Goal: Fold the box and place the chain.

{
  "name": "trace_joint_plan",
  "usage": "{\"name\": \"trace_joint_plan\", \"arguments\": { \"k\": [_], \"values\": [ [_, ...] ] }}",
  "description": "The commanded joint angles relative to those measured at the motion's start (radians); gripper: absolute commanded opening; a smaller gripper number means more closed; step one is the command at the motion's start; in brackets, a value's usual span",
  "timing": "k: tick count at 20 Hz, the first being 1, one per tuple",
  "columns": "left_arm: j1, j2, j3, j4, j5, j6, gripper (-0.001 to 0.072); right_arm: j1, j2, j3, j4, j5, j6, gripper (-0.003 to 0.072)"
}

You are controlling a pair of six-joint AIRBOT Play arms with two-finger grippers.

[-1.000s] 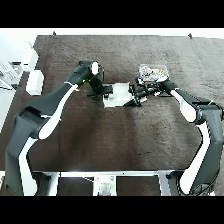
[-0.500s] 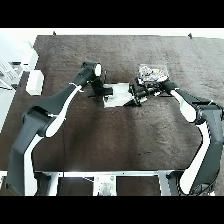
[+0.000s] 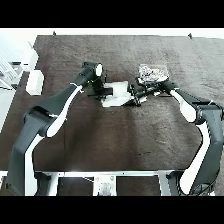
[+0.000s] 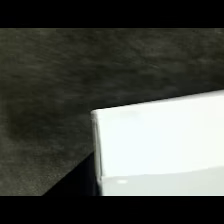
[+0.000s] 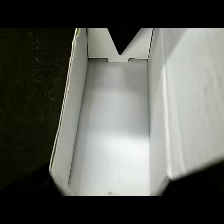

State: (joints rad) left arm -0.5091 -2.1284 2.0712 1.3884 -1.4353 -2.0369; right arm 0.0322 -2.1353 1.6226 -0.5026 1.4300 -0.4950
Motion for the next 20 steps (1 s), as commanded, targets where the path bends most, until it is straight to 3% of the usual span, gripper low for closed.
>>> {"name": "trace_joint_plan", "arguments": {
  "k": [1,6,7,8,9,10,16,20],
  "values": [
    [0.0,0.0,0.004,0.018,-0.005,0.037,0.0021,0.0,-0.001,0.0,-0.01,-0.007,-0.003,0.0549],
    [-0.008,0.0,0.004,0.027,0.004,0.04,0.0023,0.0,-0.001,0.0,-0.01,-0.007,-0.003,0.0549],
    [-0.008,0.0,0.004,0.025,0.006,0.04,0.006,0.0,-0.001,0.0,-0.01,-0.007,-0.003,0.0548],
    [-0.008,0.001,0.004,0.025,0.005,0.04,0.0339,0.0,-0.001,0.0,-0.01,-0.007,-0.003,0.0549],
    [-0.008,0.003,0.004,0.025,-0.004,0.048,0.0503,0.0,-0.001,0.0,-0.01,-0.007,-0.003,0.0549],
    [-0.008,0.005,0.004,0.025,-0.014,0.051,0.0465,0.0,-0.001,0.0,-0.01,-0.007,-0.003,0.0549],
    [-0.008,0.046,0.005,0.014,-0.045,0.159,0.0494,0.0,-0.001,0.0,-0.01,-0.007,-0.003,0.0549],
    [-0.007,0.121,0.004,-0.001,-0.121,0.242,0.0494,0.0,-0.001,0.0,-0.01,-0.007,-0.003,0.0549]
  ]
}}
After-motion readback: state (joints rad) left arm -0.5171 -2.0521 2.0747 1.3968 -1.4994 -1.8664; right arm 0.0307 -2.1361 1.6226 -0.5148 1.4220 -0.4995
